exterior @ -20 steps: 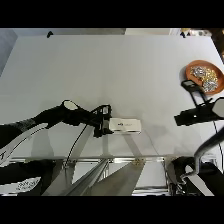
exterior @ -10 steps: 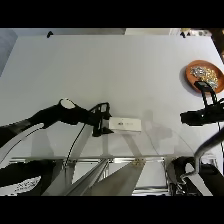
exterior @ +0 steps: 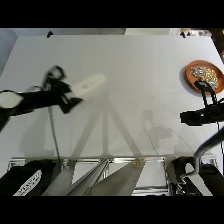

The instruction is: Fold the box and place the chain.

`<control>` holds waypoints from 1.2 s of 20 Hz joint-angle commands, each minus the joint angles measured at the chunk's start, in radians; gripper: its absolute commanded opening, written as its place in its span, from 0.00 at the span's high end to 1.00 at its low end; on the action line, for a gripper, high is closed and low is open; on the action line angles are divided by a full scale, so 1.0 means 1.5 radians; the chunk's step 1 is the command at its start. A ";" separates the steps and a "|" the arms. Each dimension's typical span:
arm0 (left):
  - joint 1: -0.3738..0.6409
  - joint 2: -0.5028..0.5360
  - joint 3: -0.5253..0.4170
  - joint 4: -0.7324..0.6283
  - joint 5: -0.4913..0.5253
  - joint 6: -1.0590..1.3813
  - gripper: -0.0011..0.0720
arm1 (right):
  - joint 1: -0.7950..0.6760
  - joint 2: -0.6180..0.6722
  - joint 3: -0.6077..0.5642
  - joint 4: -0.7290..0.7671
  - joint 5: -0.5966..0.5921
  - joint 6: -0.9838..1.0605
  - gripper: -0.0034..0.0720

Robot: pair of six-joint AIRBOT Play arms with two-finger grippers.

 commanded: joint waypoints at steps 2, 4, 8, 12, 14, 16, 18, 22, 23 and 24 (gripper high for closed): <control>0.199 0.073 -0.005 0.196 0.010 -0.280 0.98 | -0.001 0.000 0.001 0.001 0.000 0.000 0.93; 0.273 0.062 -0.021 0.235 0.003 -0.335 0.98 | -0.001 0.000 0.001 0.001 0.000 0.000 0.93; 0.351 0.033 -0.045 0.259 -0.027 -0.378 0.98 | -0.001 0.000 0.001 0.001 0.000 0.000 0.93; 0.358 -0.004 -0.045 0.336 -0.107 -0.396 0.98 | -0.001 0.000 0.001 0.001 0.000 0.000 0.93; 0.358 -0.022 -0.045 0.369 -0.139 -0.432 0.96 | -0.001 0.000 0.001 0.001 0.000 0.000 0.93; 0.358 -0.039 -0.045 0.388 -0.170 -0.450 0.82 | -0.001 0.000 0.001 0.001 0.000 0.000 0.93; 0.358 -0.046 -0.045 0.387 -0.189 -0.450 0.46 | -0.001 0.000 0.001 0.001 0.000 0.000 0.93; 0.358 -0.046 -0.045 0.390 -0.214 -0.453 0.33 | -0.001 0.000 0.001 0.001 0.000 0.000 0.93; 0.355 -0.044 -0.045 0.392 -0.218 -0.464 0.13 | -0.001 0.000 0.001 0.001 0.000 0.000 0.93; 0.350 -0.035 -0.045 0.392 -0.217 -0.473 0.04 | -0.001 0.000 0.001 0.001 0.000 0.000 0.93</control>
